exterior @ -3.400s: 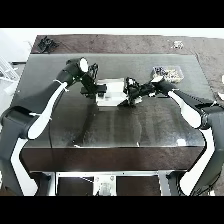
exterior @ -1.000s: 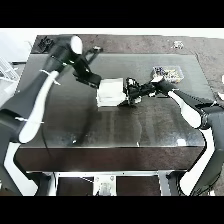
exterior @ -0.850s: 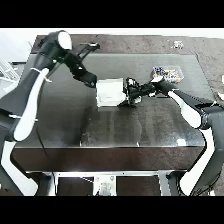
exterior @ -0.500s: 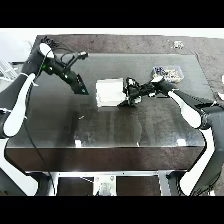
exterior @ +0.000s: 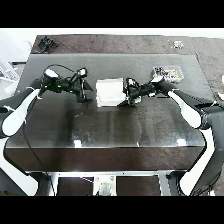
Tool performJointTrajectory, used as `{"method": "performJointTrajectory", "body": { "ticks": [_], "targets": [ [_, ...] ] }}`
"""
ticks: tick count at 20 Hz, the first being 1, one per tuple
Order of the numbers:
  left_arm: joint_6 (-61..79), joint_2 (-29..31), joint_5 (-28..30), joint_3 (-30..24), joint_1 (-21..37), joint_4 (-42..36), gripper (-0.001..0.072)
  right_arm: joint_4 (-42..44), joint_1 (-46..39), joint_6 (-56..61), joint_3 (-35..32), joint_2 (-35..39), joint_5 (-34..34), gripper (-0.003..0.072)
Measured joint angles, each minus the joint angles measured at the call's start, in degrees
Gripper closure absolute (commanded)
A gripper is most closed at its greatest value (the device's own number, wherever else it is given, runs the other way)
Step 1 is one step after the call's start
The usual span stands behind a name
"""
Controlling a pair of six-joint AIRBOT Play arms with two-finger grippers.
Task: Fold the box and place the chain.
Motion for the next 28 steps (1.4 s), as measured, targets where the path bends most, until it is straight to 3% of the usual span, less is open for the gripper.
{"method": "performJointTrajectory", "body": {
  "ticks": [14,28],
  "targets": [
    [8.11,-3.10,-3.34,-1.68,-0.15,-6.54,-0.0011,-0.04,0.00,-0.02,0.00,0.00,-0.02,0.0107],
    [9.68,-3.48,-3.54,-1.68,-0.92,-5.60,-0.0011,0.07,-0.02,-0.02,0.00,0.00,0.02,0.0107]
  ]
}}
